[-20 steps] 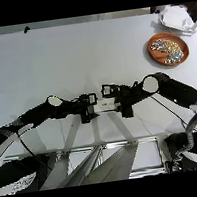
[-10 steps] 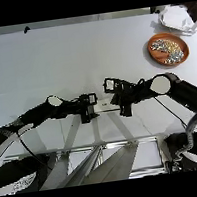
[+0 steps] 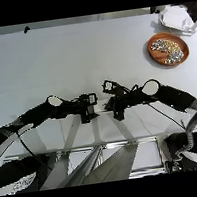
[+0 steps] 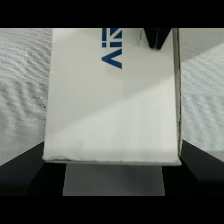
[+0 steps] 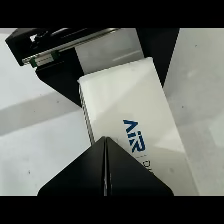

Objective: Fold the box and place the chain.

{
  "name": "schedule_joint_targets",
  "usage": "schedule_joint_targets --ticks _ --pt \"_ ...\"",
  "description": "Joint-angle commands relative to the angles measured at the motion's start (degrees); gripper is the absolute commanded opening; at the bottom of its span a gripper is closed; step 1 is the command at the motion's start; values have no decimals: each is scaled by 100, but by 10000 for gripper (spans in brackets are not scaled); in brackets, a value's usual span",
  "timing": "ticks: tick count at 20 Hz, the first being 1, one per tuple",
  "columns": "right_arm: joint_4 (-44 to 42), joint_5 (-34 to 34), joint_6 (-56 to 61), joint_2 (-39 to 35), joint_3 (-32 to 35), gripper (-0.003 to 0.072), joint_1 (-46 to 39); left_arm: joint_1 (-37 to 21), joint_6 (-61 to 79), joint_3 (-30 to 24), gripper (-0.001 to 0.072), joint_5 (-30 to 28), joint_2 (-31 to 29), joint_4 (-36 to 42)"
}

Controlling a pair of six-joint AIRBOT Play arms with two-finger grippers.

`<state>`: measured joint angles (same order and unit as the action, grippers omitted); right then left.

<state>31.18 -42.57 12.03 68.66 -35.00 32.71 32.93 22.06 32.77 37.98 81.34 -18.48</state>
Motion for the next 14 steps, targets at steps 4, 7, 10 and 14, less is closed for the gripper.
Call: schedule_joint_targets --ticks 4,7,10,14 --pt "-125 153 -208 136 304 9 2 2 -2 -2 271 -2 -4 0" --pt "-136 170 -208 133 354 9 2 2 -2 -2 271 -2 -4 0" --pt "-166 313 -205 39 343 10 2 2 -2 -2 271 -2 -4 0" --pt "-52 409 92 -654 -24 10 2 2 -2 -2 271 -2 -4 0"
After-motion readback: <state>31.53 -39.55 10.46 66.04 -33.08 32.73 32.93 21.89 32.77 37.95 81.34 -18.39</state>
